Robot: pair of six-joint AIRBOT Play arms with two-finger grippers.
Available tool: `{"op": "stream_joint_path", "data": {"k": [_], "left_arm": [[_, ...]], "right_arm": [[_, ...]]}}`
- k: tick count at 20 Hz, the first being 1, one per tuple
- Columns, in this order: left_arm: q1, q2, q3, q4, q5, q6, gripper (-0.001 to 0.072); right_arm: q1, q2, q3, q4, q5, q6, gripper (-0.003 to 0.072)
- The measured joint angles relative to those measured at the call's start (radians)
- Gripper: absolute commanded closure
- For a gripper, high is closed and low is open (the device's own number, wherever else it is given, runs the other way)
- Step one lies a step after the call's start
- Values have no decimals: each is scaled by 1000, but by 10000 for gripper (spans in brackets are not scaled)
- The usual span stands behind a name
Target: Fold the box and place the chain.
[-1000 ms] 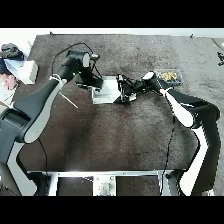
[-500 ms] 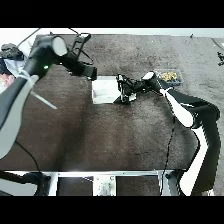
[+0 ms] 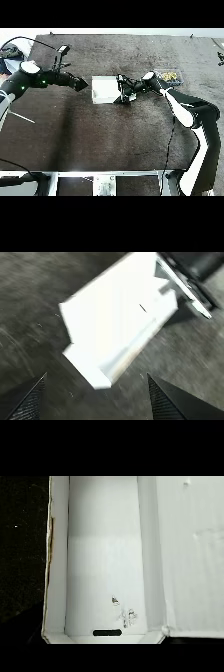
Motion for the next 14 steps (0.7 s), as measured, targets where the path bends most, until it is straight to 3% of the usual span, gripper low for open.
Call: {"op": "stream_joint_path", "data": {"k": [1, 4, 7, 11, 13, 14], "left_arm": [[8, 2, -11, -32, 25, 27, 122], [20, -12, -23, -102, 83, 96, 117], [48, -109, 43, -179, 65, 187, 118], [92, -295, 198, -250, -112, 385, 116], [100, -367, 243, -260, -183, 511, 23], [97, -394, 257, -264, -217, 578, 23]], "right_arm": [[0, 0, 0, 0, 0, 0, 283], [0, 0, 0, 0, 0, 0, 283], [0, 0, 0, 0, 0, 0, 283], [0, 0, 0, 0, 0, 0, 283], [0, 0, 0, 0, 0, 0, 283], [0, 0, 0, 0, 0, 0, 283]]}}
